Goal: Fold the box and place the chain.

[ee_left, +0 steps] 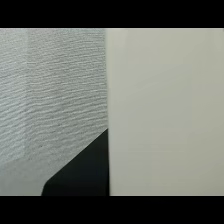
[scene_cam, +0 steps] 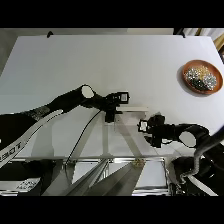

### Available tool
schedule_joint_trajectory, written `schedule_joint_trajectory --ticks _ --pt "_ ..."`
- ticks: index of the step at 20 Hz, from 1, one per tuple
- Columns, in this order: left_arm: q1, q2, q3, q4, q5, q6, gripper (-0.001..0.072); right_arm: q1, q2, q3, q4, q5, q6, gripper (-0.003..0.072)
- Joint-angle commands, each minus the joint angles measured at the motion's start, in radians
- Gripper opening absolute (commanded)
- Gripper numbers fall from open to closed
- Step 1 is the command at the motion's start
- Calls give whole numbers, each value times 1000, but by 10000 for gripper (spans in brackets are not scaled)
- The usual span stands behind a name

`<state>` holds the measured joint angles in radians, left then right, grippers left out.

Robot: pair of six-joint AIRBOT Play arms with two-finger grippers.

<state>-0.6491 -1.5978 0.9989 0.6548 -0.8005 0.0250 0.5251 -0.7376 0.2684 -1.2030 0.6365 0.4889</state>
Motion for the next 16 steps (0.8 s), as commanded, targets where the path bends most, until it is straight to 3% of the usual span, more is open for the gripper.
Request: schedule_joint_trajectory --ticks 1,8,16 --pt "-1 -1 0 0 0 0 10 27 2 -10 24 -155 0 626" --pt "-1 -1 0 0 0 0 10 25 4 22 -41 -128 0 626" --pt "-1 -1 0 0 0 0 10 -87 3 45 -1 -44 -106 626"
